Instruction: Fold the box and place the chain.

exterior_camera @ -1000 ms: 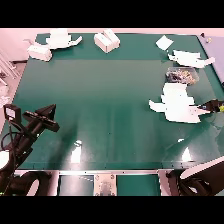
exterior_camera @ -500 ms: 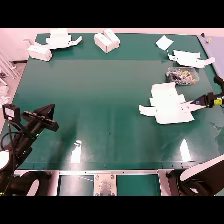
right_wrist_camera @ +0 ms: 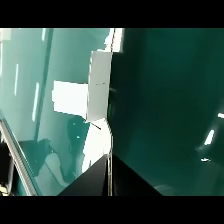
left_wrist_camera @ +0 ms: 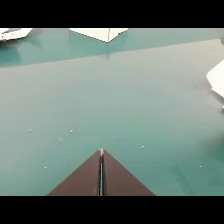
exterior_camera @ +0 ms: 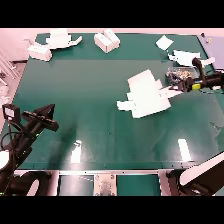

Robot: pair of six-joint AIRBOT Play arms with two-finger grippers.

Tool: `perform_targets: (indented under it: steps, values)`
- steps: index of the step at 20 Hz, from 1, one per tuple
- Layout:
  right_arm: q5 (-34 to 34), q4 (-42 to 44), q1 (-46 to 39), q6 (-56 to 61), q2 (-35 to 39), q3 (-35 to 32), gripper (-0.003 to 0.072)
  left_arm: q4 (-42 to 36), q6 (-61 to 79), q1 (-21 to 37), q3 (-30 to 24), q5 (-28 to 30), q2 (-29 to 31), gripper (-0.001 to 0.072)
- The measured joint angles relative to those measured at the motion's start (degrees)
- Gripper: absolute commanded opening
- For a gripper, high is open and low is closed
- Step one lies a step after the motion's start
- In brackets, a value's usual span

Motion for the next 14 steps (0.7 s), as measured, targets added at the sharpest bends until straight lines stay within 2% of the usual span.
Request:
perform_targets:
  steps: [8, 14]
  values:
    - [-20.20, 6.16, 13.53, -1.33, 9.86, -17.68, 0.0000, 0.00, 0.02, 0.00, 0.00, 0.04, 0.00, 0.0020]
    - [-35.04, 10.12, 21.92, -2.38, 12.13, -28.39, -0.0001, 0.00, 0.02, 0.00, 0.00, 0.04, 0.00, 0.0021]
